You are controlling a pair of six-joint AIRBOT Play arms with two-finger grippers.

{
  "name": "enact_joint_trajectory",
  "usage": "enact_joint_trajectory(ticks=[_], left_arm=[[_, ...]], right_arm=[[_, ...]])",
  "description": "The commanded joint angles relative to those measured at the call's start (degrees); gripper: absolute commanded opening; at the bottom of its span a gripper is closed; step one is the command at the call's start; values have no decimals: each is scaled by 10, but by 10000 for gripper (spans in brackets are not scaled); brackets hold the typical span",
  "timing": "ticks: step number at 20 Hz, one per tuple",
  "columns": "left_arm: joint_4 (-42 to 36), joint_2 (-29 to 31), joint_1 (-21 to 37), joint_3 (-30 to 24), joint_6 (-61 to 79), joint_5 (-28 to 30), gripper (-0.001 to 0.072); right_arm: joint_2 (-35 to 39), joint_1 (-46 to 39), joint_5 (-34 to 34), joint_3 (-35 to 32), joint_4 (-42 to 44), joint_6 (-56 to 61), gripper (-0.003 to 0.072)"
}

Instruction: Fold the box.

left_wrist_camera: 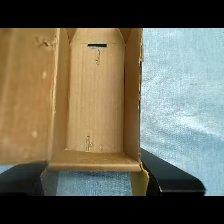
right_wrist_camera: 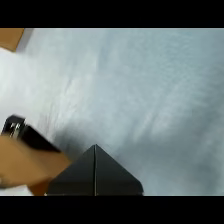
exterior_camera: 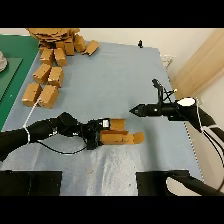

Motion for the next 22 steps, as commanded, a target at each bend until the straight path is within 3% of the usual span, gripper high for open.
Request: enact_joint_trajectory(ticks=[1, 5, 7, 10, 13, 16, 20, 21, 22], left_arm=[[0, 0, 0, 1, 0, 0, 246], [0, 0, 0, 1, 0, 0, 246], [0, 0, 0, 1, 0, 0, 245], [0, 0, 0, 1, 0, 0, 246], [0, 0, 0, 1, 0, 0, 245], [0, 0, 0, 1, 0, 0, 246], [0, 0, 0, 1, 0, 0, 246], [0, 0, 0, 1, 0, 0, 246], [0, 0, 0, 1, 0, 0, 246]], right_arm=[[123, 18, 79, -39, -112, 28, 7], [228, 134, 110, -125, -268, 37, 417], [237, 189, 59, -152, -348, 25, 512], [213, 234, -40, -161, -420, 2, 512], [176, 246, -131, -160, -407, -48, 513], [139, 247, -148, -159, -322, -130, 513], [120, 249, -202, -159, -289, -212, 512], [120, 249, -202, -159, -280, -223, 498], [120, 249, -194, -159, -270, -234, 416]])
